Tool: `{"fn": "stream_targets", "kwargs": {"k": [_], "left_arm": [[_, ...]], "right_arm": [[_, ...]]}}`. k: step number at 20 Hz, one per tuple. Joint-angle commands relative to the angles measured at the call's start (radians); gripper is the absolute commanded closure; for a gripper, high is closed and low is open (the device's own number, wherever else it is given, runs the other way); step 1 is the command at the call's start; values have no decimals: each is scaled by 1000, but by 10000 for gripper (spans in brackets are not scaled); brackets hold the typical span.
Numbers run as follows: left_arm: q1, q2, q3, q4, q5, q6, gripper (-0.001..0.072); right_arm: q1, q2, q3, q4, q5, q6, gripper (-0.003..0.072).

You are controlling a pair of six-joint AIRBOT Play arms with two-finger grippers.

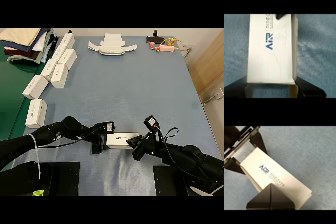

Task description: Fold the box.

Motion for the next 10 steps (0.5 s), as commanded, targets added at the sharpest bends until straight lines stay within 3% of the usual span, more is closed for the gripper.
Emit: {"fn": "stream_targets", "kwargs": {"k": [1,8,10], "left_arm": [[0,0,1,0,0,0,351],[0,0,1,0,1,0,351],[0,0,1,0,1,0,351]], "right_arm": [[1,31,34,-16,-11,-1,685],[0,89,106,-93,-8,-2,683],[-2,89,124,-93,-7,-2,647]]}}
